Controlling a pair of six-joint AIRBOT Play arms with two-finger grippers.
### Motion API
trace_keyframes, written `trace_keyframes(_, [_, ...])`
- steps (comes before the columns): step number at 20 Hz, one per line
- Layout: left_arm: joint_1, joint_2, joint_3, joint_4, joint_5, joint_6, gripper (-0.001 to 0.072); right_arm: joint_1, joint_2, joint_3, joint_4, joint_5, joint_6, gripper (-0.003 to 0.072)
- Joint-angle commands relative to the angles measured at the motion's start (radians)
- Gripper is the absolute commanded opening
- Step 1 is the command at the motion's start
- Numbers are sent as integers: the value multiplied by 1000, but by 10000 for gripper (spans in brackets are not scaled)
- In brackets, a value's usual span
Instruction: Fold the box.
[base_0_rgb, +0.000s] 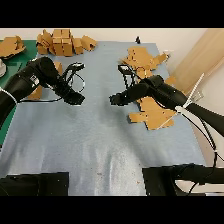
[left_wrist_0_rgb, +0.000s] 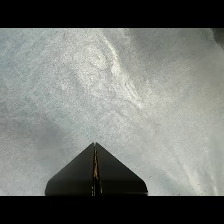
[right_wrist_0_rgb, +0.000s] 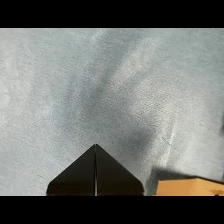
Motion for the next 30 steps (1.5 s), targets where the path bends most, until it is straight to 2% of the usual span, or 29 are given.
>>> trace_keyframes(1, [0, 1, 0, 0, 0, 0, 11, 0, 0, 1, 0, 0, 0, 5])
trace_keyframes(9, [0, 1, 0, 0, 0, 0, 10, 0, 0, 1, 1, 0, 0, 5])
trace_keyframes(11, [0, 1, 0, 0, 6, 6, 11, 0, -1, 1, 52, -8, 1, 5])
trace_keyframes(14, [0, 1, 0, -1, 151, 29, 11, 1, -2, -3, 105, -64, 0, 20])
trace_keyframes(15, [0, 1, 0, -1, 180, 29, 10, -8, -2, 3, 46, -99, 10, 59])
trace_keyframes(16, [0, 1, 0, -1, 203, 29, 10, -29, -2, 20, -61, -162, 54, 61])
trace_keyframes(17, [-1, 1, 0, -3, 215, 29, 11, -63, -2, 42, -175, -240, 99, 78])
trace_keyframes(18, [-3, 1, 0, -10, 242, 29, 11, -111, -2, 67, -284, -317, 133, 217])
trace_keyframes(19, [-4, 1, 0, -14, 272, 29, 10, -169, -1, 88, -349, -367, 140, 307])
trace_keyframes(22, [-5, 1, 0, -28, 291, 27, 11, -418, -2, 116, -333, -392, 133, 310])
trace_keyframes(23, [-5, 1, 0, -28, 291, 27, 11, -503, -3, 116, -306, -390, 102, 403])
trace_keyframes(24, [-5, 1, 0, -29, 293, 27, 10, -591, -6, 116, -281, -390, 57, 454])
trace_keyframes(27, [-5, 1, 0, -31, 307, 26, 10, -804, -6, 116, -228, -372, -111, 454])
trace_keyframes(30, [-5, 1, 0, -30, 308, 26, 11, -946, -23, 116, -219, -357, -266, 454])
